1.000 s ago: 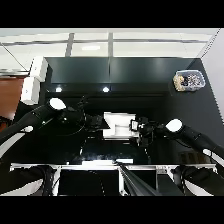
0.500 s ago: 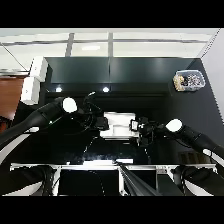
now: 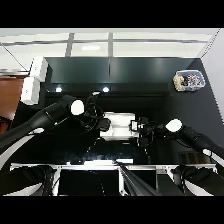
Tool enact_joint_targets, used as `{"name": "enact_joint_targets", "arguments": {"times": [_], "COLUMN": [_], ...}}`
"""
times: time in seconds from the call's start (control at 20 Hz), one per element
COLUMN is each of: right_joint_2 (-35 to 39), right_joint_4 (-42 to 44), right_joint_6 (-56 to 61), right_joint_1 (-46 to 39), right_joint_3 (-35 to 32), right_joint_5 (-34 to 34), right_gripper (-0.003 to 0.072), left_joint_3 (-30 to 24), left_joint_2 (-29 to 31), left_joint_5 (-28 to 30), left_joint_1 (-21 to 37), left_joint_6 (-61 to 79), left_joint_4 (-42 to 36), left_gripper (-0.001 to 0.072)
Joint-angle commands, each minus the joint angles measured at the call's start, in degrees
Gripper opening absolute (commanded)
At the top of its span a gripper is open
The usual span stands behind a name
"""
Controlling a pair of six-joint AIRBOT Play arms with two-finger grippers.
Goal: Fold the box and place the chain.
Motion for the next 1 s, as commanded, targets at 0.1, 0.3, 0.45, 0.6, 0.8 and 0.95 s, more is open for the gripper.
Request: {"name": "enact_joint_targets", "arguments": {"times": [0.1, 0.3, 0.45, 0.6, 0.8, 0.95], "right_joint_2": [0.0, 0.0, 0.0, 0.0, 0.0, 0.0], "right_joint_4": [0.0, 0.0, 0.0, 0.0, 0.0, 0.0], "right_joint_6": [0.0, 0.0, 0.0, 0.0, 0.0, 0.0], "right_joint_1": [0.0, 0.0, 0.0, 0.0, 0.0, 0.0], "right_joint_3": [0.0, 0.0, 0.0, 0.0, 0.0, 0.0], "right_joint_5": [0.0, 0.0, 0.0, 0.0, 0.0, 0.0], "right_gripper": [0.0432, 0.0432, 0.0431, 0.0432, 0.0432, 0.0432], "left_joint_3": [1.0, 2.3, 3.3, 3.4, 3.5, 3.5], "left_joint_2": [-0.7, -2.2, -2.6, -2.5, -2.5, -2.5], "left_joint_5": [-2.3, -3.0, -2.6, -2.7, -2.6, -1.3], "left_joint_1": [-0.5, -3.3, -5.1, -5.7, -7.2, -7.6], "left_joint_6": [-6.8, -9.6, -10.7, -10.7, -11.3, -12.8], "left_joint_4": [2.1, 4.0, 4.2, 4.2, 4.2, 4.2], "left_gripper": [0.0538, 0.0538, 0.0492, 0.0483, 0.0481, 0.0481]}}
